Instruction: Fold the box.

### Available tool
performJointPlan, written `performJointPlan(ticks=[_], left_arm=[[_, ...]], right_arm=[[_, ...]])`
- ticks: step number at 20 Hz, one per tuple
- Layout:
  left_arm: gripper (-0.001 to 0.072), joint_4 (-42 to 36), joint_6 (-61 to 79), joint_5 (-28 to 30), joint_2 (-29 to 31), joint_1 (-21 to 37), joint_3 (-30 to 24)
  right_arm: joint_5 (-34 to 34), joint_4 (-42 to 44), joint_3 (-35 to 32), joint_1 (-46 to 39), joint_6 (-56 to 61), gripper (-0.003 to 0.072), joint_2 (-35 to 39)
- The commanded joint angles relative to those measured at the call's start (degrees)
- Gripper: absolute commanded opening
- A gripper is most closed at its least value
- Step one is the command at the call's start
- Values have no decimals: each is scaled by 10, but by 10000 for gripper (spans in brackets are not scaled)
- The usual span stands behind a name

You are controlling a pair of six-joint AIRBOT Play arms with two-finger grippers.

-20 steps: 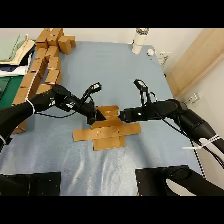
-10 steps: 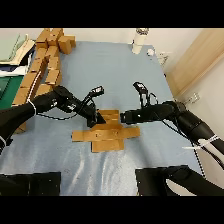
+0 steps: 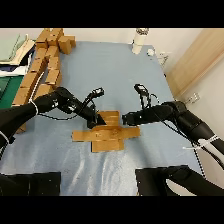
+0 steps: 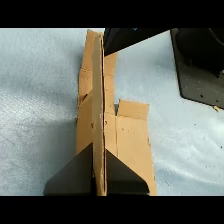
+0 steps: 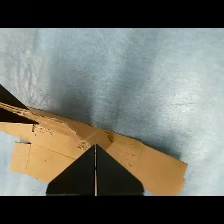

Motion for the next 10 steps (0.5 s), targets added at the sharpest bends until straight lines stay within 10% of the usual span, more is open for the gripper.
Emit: performJointPlan(ticks=[1, 10], left_arm=[[12, 3, 0, -1, -2, 0, 0], [12, 3, 0, 0, -2, 0, 0]], right_arm=[[-22, -3, 0, 1, 2, 5, 0], [-226, -2, -2, 70, 40, 5, 36]])
